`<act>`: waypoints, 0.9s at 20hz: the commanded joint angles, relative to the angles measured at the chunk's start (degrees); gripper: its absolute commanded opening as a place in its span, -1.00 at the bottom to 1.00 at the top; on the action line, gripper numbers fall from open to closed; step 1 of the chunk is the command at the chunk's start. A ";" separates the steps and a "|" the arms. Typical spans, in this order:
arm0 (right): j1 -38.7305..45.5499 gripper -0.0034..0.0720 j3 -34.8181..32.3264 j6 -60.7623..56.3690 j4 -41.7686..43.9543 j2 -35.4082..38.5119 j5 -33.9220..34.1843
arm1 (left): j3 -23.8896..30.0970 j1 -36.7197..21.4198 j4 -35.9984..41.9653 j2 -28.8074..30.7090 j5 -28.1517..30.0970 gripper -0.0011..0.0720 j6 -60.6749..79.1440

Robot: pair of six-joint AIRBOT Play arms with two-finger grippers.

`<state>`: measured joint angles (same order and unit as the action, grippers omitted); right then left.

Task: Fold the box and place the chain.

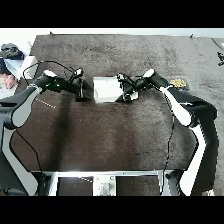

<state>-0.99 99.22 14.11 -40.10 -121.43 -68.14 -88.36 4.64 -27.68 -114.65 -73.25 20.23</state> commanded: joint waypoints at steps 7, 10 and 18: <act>0.00 0.09 0.00 0.00 0.00 -0.02 -0.02 | 0.04 2.03 2.75 -0.90 1.11 1.00 4.02; 0.00 0.09 0.00 0.00 0.00 -0.02 -0.02 | 0.04 2.29 2.60 -0.90 1.86 1.00 3.80; 0.00 0.09 0.00 0.00 0.00 -0.02 -0.02 | 0.20 4.13 1.60 -2.14 7.89 1.00 3.82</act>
<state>-0.97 99.22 14.04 -40.10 -121.43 -68.14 -88.18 8.49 -25.74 -116.14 -67.48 23.99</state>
